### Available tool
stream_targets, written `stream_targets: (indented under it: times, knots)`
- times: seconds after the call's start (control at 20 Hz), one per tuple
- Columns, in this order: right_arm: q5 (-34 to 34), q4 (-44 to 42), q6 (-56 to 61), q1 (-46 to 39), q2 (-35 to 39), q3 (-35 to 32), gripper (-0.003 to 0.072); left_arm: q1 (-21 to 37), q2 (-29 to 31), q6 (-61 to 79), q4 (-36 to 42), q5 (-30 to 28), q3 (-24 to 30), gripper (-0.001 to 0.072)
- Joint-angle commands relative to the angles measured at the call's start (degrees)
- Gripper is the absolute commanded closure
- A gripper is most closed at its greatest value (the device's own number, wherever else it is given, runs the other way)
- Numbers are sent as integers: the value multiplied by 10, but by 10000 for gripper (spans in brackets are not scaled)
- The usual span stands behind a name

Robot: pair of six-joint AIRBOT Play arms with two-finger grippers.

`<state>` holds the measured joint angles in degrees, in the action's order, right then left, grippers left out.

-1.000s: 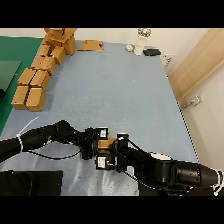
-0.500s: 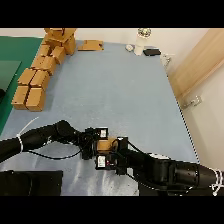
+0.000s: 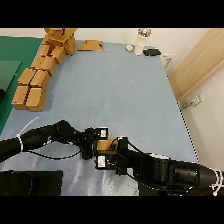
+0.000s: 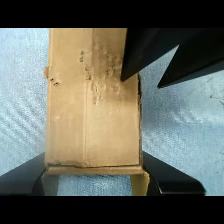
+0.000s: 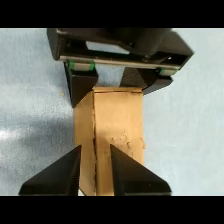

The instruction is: Fold the box.

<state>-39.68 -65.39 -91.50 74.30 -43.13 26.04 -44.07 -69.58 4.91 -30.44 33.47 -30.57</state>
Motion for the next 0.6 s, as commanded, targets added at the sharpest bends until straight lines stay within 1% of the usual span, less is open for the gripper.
stream_targets:
  times: [0.0, 0.1, 0.15, 0.2, 0.25, 0.3, 0.35, 0.45, 0.5, 0.55]
  knots:
    - [-30, -35, 1, 1, 42, 13, 396, 0, 0, 0, 0, 0, 0, 211]
    - [-73, -104, 12, 1, 87, 22, 397, 0, 0, 0, 0, 0, 0, 211]
    - [-91, -139, 43, 0, 110, 22, 397, 0, 0, 0, 0, 0, 0, 211]
    - [-105, -163, 95, -3, 127, 21, 397, 0, 0, 0, 0, 0, 0, 211]
    - [-109, -184, 179, -7, 143, 17, 419, 0, 0, 0, 0, 0, 0, 211]
    - [-105, -196, 274, -10, 156, 10, 485, 0, 0, 0, 0, 0, 0, 211]
    - [-97, -202, 382, -12, 166, -2, 671, 0, 0, 0, 0, 0, 0, 211]
    - [-57, -205, 574, -13, 171, -33, 683, 0, 0, 0, 0, 0, 0, 211]
    - [-21, -203, 650, -13, 171, -53, 684, 0, 0, 0, 0, 0, 0, 211]
    - [37, -194, 715, -13, 171, -77, 684, 0, 0, 0, 0, 0, 0, 211]
